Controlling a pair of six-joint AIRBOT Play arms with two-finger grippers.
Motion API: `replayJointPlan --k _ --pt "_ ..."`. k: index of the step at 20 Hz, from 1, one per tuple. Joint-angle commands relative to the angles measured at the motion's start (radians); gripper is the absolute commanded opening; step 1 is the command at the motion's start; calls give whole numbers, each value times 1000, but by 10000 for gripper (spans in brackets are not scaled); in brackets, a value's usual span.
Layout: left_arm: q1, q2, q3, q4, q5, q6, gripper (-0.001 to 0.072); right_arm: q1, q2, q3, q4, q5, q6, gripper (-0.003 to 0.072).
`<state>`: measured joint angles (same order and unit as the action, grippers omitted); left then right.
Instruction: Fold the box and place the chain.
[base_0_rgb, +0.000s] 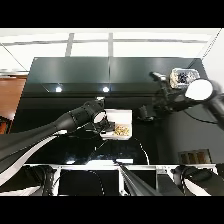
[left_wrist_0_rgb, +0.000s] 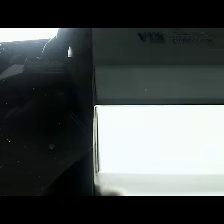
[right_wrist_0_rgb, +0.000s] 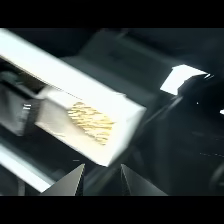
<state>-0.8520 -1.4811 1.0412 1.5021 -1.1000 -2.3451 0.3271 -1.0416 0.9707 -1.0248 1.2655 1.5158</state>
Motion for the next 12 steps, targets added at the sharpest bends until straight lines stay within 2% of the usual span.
replayJointPlan --k 1,5,8,9,10,11,12 --pt "0 -8 0 0 15 0 28 -80 113 -1 -178 30 26 278" --pt "0 -20 1 -32 44 84 28 -96 130 -1 -190 27 25 278" --pt "22 -19 21 -53 44 60 31 -96 130 -1 -181 30 24 278" --pt "27 -19 32 -52 43 60 121 -96 130 -1 -181 29 23 278" --pt "31 -19 44 -52 39 42 379 -96 130 -1 -182 28 21 278" --pt "33 -17 55 -47 24 18 526 -96 130 -1 -182 27 21 278" --pt "32 -10 65 -42 20 37 534 -96 130 -1 -182 27 21 278"
